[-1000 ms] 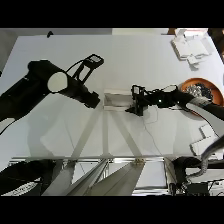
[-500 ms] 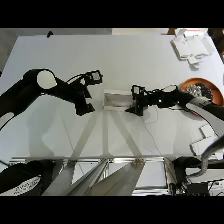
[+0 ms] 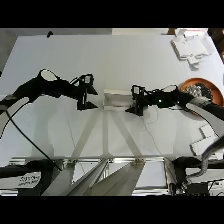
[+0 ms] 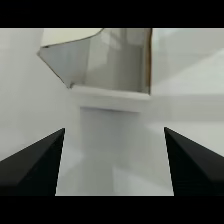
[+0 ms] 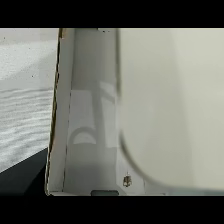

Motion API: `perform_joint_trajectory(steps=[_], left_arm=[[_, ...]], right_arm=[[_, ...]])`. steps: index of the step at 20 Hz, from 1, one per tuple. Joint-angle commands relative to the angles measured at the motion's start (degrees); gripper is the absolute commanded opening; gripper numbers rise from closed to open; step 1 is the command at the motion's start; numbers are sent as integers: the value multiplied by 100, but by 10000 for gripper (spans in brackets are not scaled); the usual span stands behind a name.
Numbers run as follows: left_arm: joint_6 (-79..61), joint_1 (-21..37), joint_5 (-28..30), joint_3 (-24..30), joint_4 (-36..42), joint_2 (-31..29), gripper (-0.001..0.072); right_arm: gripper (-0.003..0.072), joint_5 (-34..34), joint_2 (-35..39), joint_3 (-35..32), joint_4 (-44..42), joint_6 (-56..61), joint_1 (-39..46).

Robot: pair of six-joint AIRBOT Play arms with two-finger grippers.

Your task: Fold the box and place the chain.

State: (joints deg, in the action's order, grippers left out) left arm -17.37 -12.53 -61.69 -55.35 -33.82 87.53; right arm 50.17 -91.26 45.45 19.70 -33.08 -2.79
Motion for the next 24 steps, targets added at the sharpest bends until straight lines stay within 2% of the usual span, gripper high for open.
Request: perform_joint_trajectory(steps=[1, 6, 14, 24], left_arm=[[-1604, 155, 24, 7, 1023, 492, 709], [-1840, 149, -26, 4, 1113, 664, 710], [-1735, 136, -496, 4, 1108, 669, 709], [-1563, -181, -98, 4, 1108, 743, 708]], right_arm=[[526, 0, 2, 2, -2, 2, 0], [526, 2, 2, 2, -2, 2, 0], [526, 2, 2, 2, -2, 2, 0], [526, 0, 2, 2, -2, 2, 0]])
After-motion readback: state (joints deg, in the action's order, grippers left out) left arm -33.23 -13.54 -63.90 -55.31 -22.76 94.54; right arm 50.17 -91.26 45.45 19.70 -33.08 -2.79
